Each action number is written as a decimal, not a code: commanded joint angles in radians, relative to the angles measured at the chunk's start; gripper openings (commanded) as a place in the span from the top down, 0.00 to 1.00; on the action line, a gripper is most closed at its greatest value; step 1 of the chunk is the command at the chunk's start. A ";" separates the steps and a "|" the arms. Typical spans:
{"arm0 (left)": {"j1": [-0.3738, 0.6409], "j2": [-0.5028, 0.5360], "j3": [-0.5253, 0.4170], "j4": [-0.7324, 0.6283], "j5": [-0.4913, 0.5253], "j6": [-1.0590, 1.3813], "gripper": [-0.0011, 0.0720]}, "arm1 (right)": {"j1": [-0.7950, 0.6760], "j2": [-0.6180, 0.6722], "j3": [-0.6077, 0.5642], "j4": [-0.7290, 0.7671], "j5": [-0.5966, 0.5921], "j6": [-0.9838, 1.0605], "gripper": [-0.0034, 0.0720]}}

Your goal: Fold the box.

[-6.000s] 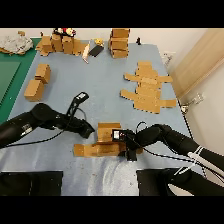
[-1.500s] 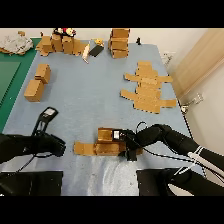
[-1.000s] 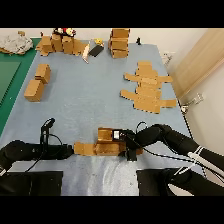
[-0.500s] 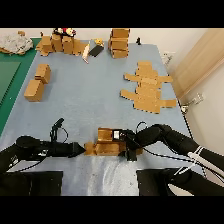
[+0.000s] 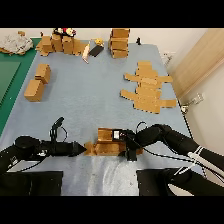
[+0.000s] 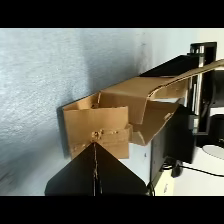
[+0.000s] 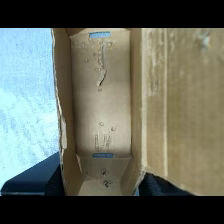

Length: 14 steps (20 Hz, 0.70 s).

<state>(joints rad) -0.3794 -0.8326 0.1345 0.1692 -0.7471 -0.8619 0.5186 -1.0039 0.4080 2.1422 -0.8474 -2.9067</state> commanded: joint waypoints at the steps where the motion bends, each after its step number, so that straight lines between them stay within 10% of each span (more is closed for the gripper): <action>1: 0.001 0.068 0.002 0.201 0.040 -0.193 0.97 | 0.000 0.000 0.000 0.000 0.000 0.000 0.30; 14: -0.002 0.026 0.026 0.249 0.060 -0.253 0.97 | 0.000 0.000 0.000 0.000 0.000 0.000 0.30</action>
